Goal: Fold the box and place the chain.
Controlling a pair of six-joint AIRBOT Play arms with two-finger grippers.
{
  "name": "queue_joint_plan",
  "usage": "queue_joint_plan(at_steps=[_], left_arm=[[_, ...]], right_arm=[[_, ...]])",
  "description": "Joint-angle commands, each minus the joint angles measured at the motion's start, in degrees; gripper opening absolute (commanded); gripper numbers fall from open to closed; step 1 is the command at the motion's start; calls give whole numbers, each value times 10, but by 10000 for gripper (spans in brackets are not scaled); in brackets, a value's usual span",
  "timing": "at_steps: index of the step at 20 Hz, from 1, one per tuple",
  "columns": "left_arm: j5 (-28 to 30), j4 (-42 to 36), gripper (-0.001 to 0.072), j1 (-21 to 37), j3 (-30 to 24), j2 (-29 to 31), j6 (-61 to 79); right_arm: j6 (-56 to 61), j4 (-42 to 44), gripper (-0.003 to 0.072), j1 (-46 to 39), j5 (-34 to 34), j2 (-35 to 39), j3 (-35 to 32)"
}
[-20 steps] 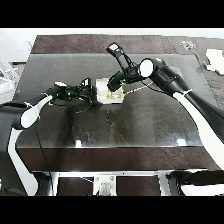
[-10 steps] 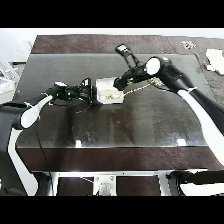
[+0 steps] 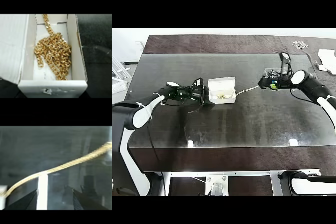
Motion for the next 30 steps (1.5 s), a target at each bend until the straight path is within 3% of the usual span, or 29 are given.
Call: queue_joint_plan(at_steps=[1,17,20,22,23,26,30], left_arm=[[0,0,417,0,0,0,0],[0,0,417,0,0,0,0],[0,0,416,0,0,0,0],[0,0,416,0,0,0,0],[0,0,417,0,0,0,0],[0,0,416,0,0,0,0],[0,0,416,0,0,0,0]], right_arm=[[29,46,515,-24,-107,-38,-33],[70,67,473,5,-134,-184,96],[74,67,345,0,-125,-191,96],[74,66,87,-4,-123,-194,96],[74,66,8,-8,-125,-194,96],[73,67,5,-8,-123,-176,106],[21,64,4,27,-125,-64,115]])
